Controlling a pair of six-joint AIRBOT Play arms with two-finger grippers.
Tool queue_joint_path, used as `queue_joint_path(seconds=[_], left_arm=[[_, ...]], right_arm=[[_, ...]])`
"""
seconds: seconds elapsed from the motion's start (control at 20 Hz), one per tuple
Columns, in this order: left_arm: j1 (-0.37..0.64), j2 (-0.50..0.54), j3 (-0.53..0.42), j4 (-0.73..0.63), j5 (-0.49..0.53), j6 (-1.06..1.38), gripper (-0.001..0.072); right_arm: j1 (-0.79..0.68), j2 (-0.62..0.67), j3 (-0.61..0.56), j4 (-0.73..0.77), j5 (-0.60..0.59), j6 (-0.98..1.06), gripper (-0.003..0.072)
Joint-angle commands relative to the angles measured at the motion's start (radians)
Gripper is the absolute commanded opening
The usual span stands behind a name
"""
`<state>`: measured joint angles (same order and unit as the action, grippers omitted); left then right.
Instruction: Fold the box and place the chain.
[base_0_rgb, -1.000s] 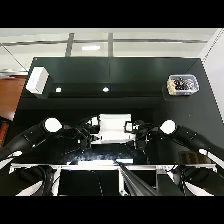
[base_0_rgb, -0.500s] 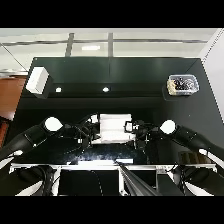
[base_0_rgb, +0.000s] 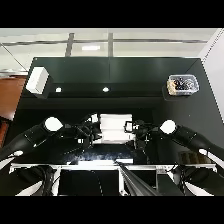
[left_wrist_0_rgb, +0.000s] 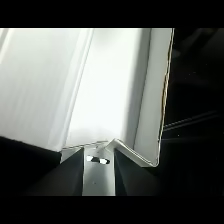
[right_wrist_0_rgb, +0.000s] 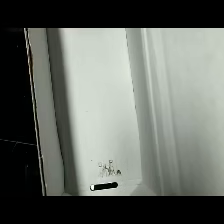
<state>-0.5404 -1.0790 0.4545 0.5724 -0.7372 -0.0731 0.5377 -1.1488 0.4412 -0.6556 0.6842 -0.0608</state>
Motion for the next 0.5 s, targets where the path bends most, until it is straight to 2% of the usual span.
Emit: queue_joint_path(seconds=[0.0,0.2,0.45], left_arm=[[-0.032,-0.003,0.001,-0.005,0.034,0.026,0.0218],[-0.079,-0.046,0.001,-0.005,0.137,0.026,0.0218],[-0.084,-0.056,0.001,-0.004,0.143,0.026,0.0218]], right_arm=[[0.0,-0.001,0.0,0.001,0.0,0.0,0.039],[0.0,-0.001,0.0,0.001,0.0,0.0,0.039],[0.0,-0.001,0.0,0.001,0.0,0.0,0.039]])
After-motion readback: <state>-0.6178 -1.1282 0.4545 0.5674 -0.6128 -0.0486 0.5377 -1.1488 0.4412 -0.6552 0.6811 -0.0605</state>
